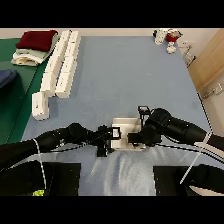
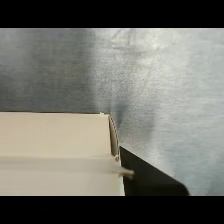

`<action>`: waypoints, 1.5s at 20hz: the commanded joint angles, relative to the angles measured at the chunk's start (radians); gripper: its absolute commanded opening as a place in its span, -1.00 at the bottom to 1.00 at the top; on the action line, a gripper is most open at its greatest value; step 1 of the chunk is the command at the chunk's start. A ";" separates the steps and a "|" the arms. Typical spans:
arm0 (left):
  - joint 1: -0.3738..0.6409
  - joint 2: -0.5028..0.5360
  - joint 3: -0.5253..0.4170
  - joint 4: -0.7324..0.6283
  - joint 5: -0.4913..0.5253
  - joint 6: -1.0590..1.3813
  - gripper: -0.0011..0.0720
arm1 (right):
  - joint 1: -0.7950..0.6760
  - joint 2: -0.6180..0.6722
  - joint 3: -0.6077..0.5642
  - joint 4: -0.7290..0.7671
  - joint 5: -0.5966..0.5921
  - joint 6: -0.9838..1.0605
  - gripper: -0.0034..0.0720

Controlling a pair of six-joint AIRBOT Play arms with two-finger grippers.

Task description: Fold the box.

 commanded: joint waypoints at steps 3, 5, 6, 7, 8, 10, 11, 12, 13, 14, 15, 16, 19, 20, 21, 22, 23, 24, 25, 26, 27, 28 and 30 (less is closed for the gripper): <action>0.000 0.000 0.001 0.000 0.000 0.000 -0.12 | 0.006 -0.014 0.003 -0.026 0.007 0.045 -0.78; 0.000 0.000 0.001 0.000 0.000 0.000 -0.11 | 0.006 -0.014 0.003 -0.028 0.006 0.045 -0.90; 0.000 0.000 0.001 0.000 0.000 0.000 -0.11 | 0.006 -0.014 0.003 -0.030 0.006 0.045 -0.90; 0.000 0.000 0.001 0.000 0.000 0.000 -0.11 | 0.006 -0.014 0.003 -0.030 0.006 0.045 -0.90; 0.000 0.000 0.001 0.000 0.000 0.000 -0.11 | 0.006 -0.014 0.003 -0.030 0.005 0.046 -0.90; 0.000 0.000 0.001 0.000 0.000 0.000 -0.11 | 0.006 -0.014 0.003 -0.030 0.005 0.045 -0.80; 0.000 0.000 0.001 0.000 0.000 0.000 -0.11 | 0.006 -0.013 0.003 -0.030 0.004 0.045 -0.32; 0.000 0.000 0.001 0.000 0.000 0.000 -0.11 | 0.006 -0.013 0.004 -0.029 -0.004 0.044 0.04; 0.000 0.000 0.001 0.000 0.000 0.000 -0.11 | 0.006 -0.013 0.011 -0.029 -0.021 0.041 0.16; 0.000 0.000 0.001 0.000 0.000 0.000 -0.11 | 0.006 -0.013 0.021 -0.029 -0.037 0.039 0.32; 0.000 0.000 0.001 0.000 0.000 0.000 -0.11 | 0.006 -0.013 0.032 -0.030 -0.050 0.030 0.33; 0.000 0.000 0.001 0.000 0.000 0.000 -0.11 | 0.006 -0.013 0.042 -0.032 -0.061 0.025 0.33; 0.000 0.000 0.001 0.000 0.000 0.000 -0.11 | 0.005 -0.013 0.086 -0.061 -0.113 0.026 0.33; 0.000 0.000 0.001 0.000 0.000 0.000 -0.11 | 0.005 -0.011 0.111 -0.060 -0.133 0.025 0.33; 0.000 0.000 0.001 0.000 0.000 0.000 -0.11 | 0.006 -0.006 0.142 -0.060 -0.161 0.025 0.33; 0.000 0.000 0.001 0.000 0.000 0.000 -0.11 | 0.006 0.005 0.171 -0.061 -0.196 0.025 0.33; 0.000 0.000 0.001 0.000 0.000 0.000 -0.11 | 0.005 0.022 0.197 -0.066 -0.236 0.025 0.33; 0.000 0.000 0.001 0.000 0.000 0.000 -0.11 | 0.005 0.045 0.217 -0.081 -0.273 0.026 0.33; 0.000 0.000 0.001 0.000 0.000 0.000 -0.11 | 0.005 0.069 0.226 -0.098 -0.301 0.026 0.33; 0.000 0.000 0.001 0.000 0.000 0.000 -0.11 | 0.005 0.094 0.226 -0.118 -0.321 0.026 0.33; 0.000 0.000 0.001 0.000 0.000 0.000 -0.11 | -0.001 0.113 0.224 -0.150 -0.352 0.026 0.19; 0.000 0.000 0.001 0.000 0.000 0.000 -0.11 | -0.023 0.120 0.217 -0.188 -0.394 0.025 -0.03; 0.000 0.000 0.001 0.000 0.000 0.000 -0.11 | -0.099 0.117 0.190 -0.259 -0.433 -0.012 -0.81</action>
